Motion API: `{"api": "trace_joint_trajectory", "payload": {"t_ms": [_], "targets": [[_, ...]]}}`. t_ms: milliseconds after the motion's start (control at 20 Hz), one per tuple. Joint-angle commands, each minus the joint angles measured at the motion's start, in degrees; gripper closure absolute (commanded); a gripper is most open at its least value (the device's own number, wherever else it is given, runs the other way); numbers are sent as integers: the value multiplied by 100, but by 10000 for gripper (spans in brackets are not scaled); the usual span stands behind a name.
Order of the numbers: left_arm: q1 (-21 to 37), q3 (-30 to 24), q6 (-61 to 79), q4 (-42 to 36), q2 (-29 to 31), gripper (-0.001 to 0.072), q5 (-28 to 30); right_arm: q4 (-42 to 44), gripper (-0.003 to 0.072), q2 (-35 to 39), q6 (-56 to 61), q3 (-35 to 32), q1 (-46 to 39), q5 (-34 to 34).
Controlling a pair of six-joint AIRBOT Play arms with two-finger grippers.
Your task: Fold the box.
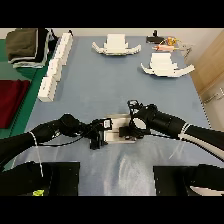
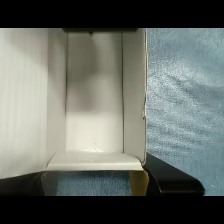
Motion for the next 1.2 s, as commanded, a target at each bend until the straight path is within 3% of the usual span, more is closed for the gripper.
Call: {"api": "trace_joint_trajectory", "payload": {"t_ms": [0,450,500,600,650,750,800,900,950,1150], "targets": [[-2,2,-2,-2,-4,207,9,-101,269,46,26,4,-2,310],[-2,2,-2,-2,-4,207,9,-503,274,74,52,4,-4,411],[-2,2,-2,-2,-4,207,9,-522,309,74,52,4,-4,411],[-2,2,-2,-2,-4,207,9,-549,622,72,48,4,-4,411],[-2,2,-2,-2,-4,207,9,-577,682,72,50,2,-4,415],[-2,2,-2,-2,-4,207,9,-560,682,72,44,2,-4,413],[-2,2,-2,-2,-4,207,9,-525,652,74,46,2,-4,413],[-2,2,-2,-2,-4,207,9,-404,231,74,44,4,-4,417],[-2,2,-2,-2,-4,207,9,-356,181,74,37,4,-4,417],[-2,2,-2,-2,-4,206,9,-358,181,142,31,42,-4,442]]}}
